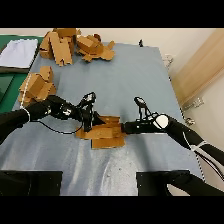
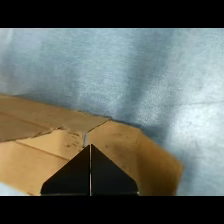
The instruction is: Fold the box.
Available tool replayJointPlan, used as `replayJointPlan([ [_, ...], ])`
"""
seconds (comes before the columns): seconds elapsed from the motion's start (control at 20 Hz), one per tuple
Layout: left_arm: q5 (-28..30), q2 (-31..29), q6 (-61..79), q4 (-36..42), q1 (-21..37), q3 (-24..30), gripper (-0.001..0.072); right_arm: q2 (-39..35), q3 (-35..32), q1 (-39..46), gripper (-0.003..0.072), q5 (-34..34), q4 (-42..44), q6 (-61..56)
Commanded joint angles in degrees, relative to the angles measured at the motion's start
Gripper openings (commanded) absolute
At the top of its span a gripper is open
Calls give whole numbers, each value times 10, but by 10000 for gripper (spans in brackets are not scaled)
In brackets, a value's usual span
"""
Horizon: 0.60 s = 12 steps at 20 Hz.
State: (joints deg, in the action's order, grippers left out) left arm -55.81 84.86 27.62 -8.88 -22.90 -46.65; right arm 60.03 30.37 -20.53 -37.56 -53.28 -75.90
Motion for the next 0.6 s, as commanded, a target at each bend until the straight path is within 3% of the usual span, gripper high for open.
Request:
replayJointPlan([
  [0.0, 1, 0, 0, -6, 1, 0, 12, 37, 0, -9, 2, 54, -24, -2],
  [0.4, 1, 0, 0, -26, 1, 0, 12, 40, 0, -9, 1, 64, -66, -12],
  [0.55, 2, 0, -1, -31, 1, 0, 13, 6, 0, -14, 1, 42, -79, -18],
])
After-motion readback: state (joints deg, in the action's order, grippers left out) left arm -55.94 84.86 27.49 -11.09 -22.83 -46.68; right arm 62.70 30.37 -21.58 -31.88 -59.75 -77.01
